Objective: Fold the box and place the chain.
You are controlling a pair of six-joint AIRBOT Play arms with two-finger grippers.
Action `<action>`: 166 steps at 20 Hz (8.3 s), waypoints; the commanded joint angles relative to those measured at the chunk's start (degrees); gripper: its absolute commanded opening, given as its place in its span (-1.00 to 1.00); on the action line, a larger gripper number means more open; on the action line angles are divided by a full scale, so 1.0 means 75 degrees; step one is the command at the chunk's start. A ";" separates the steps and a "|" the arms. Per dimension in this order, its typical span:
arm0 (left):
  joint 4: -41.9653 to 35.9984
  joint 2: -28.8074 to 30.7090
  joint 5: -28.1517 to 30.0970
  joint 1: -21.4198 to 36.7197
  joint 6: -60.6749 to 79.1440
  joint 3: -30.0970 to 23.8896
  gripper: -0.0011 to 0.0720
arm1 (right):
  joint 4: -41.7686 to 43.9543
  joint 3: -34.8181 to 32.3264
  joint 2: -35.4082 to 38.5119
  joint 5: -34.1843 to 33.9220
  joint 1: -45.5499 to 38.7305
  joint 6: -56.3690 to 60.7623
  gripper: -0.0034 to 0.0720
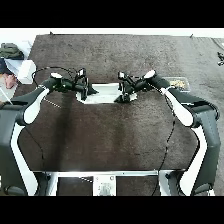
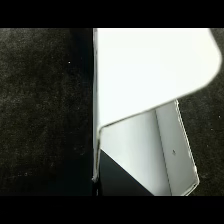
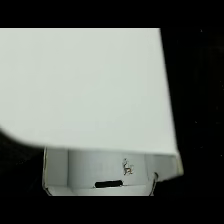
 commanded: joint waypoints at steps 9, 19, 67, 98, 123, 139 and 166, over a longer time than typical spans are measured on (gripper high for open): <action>0.0000 0.0000 0.0003 0.0000 0.0000 0.0003 -0.94 | -0.0038 0.0006 -0.0006 -0.0125 0.0073 -0.0175 0.57; 0.0003 0.0000 0.0003 0.0000 0.0000 0.0003 -0.94 | -0.0111 -0.0003 -0.0006 -0.0233 0.0119 -0.0224 0.24; 0.0029 0.0970 -0.1690 0.1259 -0.0796 0.0128 -0.36 | -0.0108 -0.0003 -0.0006 -0.0236 0.0117 -0.0224 -0.07; -0.0277 0.2063 0.2620 -0.0758 -0.2136 -0.1378 -0.95 | -0.0108 -0.0003 -0.0006 -0.0236 0.0117 -0.0224 -0.07; 0.0012 0.1469 0.2640 -0.0609 -0.2538 -0.0857 -0.95 | -0.0108 -0.0003 -0.0006 -0.0239 0.0117 -0.0224 -0.06; 0.4130 0.2809 0.1207 -0.0233 -0.2736 -0.1081 0.57 | -0.0108 -0.0003 -0.0006 -0.0236 0.0117 -0.0224 -0.06; 0.3593 0.2238 0.2352 -0.0784 -0.2136 -0.1813 -0.01 | -0.0108 -0.0003 -0.0006 -0.0236 0.0117 -0.0224 -0.07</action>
